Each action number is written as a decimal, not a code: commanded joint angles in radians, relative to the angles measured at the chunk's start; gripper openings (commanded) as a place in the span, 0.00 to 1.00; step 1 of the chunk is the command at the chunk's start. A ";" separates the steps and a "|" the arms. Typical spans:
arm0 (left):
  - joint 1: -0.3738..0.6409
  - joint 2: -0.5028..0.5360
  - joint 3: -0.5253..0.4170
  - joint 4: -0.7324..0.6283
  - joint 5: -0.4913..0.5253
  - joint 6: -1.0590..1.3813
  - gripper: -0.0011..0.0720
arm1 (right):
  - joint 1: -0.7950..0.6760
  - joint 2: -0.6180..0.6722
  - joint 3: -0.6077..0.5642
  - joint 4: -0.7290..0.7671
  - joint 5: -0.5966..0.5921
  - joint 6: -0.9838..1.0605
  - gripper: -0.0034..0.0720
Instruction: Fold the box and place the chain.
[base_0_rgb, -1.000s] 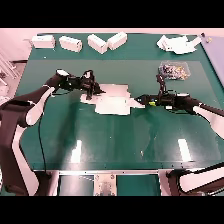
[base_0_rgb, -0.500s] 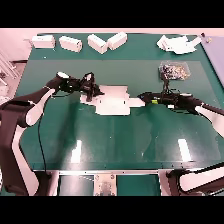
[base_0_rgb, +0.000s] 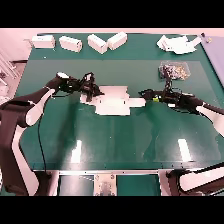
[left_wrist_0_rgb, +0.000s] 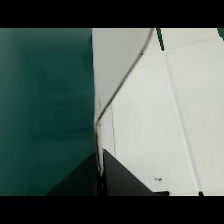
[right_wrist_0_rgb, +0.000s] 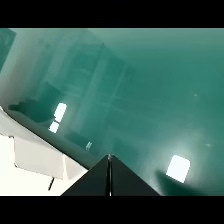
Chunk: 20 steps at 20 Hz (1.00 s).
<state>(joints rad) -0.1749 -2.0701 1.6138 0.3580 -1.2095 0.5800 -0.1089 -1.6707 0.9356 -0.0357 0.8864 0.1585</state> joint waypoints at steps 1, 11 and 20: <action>-0.001 -0.001 0.000 0.001 -0.016 -0.006 0.04 | 0.002 0.006 0.003 0.061 0.053 -0.085 0.06; -0.001 -0.001 0.000 0.000 -0.005 -0.004 0.04 | 0.100 0.238 -0.091 -0.116 -0.119 -0.092 0.06; -0.001 -0.001 0.000 0.000 -0.003 -0.004 0.04 | 0.277 0.378 -0.243 -0.422 -0.246 -0.145 0.75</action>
<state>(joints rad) -0.1749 -2.0701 1.6135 0.3584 -1.2140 0.5755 0.1261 -1.3098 0.7101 -0.3584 0.6415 0.0540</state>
